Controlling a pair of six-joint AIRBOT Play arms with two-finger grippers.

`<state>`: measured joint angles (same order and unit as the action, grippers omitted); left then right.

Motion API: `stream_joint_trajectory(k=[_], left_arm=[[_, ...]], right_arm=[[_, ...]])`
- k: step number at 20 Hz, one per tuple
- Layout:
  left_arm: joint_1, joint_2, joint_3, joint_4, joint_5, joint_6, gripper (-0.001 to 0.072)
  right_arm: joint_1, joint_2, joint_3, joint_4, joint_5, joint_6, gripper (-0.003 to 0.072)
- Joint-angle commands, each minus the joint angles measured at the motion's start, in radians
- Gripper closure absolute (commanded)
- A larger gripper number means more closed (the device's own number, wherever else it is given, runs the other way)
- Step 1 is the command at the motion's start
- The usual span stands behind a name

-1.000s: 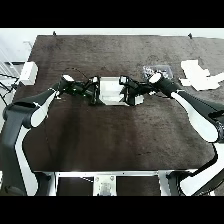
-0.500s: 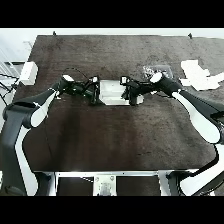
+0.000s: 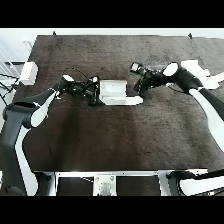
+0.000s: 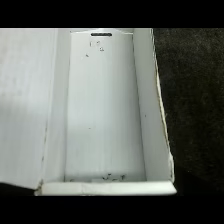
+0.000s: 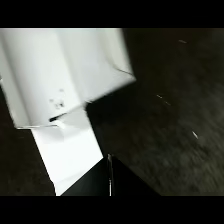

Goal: Fold the box and place the chain.

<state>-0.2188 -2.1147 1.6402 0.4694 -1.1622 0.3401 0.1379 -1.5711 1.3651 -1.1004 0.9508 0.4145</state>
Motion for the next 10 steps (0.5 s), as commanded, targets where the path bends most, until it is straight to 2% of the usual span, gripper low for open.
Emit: stream_joint_trajectory(k=[1,5,8,10], left_arm=[[0.000,0.000,0.000,0.001,0.000,0.001,0.0236],[0.000,0.000,0.000,0.001,0.000,0.001,0.0236],[0.000,0.000,0.000,0.001,0.000,0.001,0.0236],[0.000,0.000,0.000,0.001,0.000,0.001,0.0236]], right_arm=[[-0.078,0.064,0.000,-0.015,0.001,0.332,0.0672],[-0.184,0.061,-0.072,-0.014,0.003,0.585,0.0672],[-0.197,0.040,-0.139,0.001,0.000,0.599,0.0672],[-0.192,-0.007,-0.153,0.088,0.003,0.599,0.0672]])
